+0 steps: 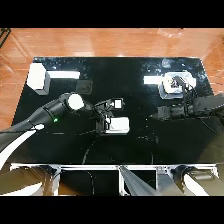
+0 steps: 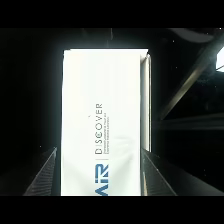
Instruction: Fold the box and place the chain.
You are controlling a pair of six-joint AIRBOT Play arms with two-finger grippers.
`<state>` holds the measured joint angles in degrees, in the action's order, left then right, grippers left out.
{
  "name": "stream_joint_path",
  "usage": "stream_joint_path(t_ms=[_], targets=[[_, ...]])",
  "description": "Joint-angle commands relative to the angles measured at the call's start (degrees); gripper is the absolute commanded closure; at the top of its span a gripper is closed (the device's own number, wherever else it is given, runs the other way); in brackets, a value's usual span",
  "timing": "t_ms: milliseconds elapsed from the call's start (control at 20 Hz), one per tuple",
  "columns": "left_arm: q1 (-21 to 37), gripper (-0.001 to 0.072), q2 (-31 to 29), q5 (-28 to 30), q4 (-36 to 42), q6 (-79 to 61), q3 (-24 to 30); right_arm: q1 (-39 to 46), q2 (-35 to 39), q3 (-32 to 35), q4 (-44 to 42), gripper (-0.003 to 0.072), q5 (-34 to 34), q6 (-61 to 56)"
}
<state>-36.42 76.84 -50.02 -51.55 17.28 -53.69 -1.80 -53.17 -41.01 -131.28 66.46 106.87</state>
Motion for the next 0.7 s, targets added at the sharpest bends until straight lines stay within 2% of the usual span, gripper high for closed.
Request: stream_joint_path(t_ms=[0, 650], targets=[[0.0, 0.0067, 0.2, 0.0, -0.3, 1.2, 0.0, 0.0, 0.0, 0.0, 0.0, 0.0659, -0.1, 0.0], [0.0, 0.0067, 1.9, 1.2, -0.4, 1.2, 0.0, 0.0, -0.2, 0.0, 0.0, 0.0659, -0.9, 0.0]])
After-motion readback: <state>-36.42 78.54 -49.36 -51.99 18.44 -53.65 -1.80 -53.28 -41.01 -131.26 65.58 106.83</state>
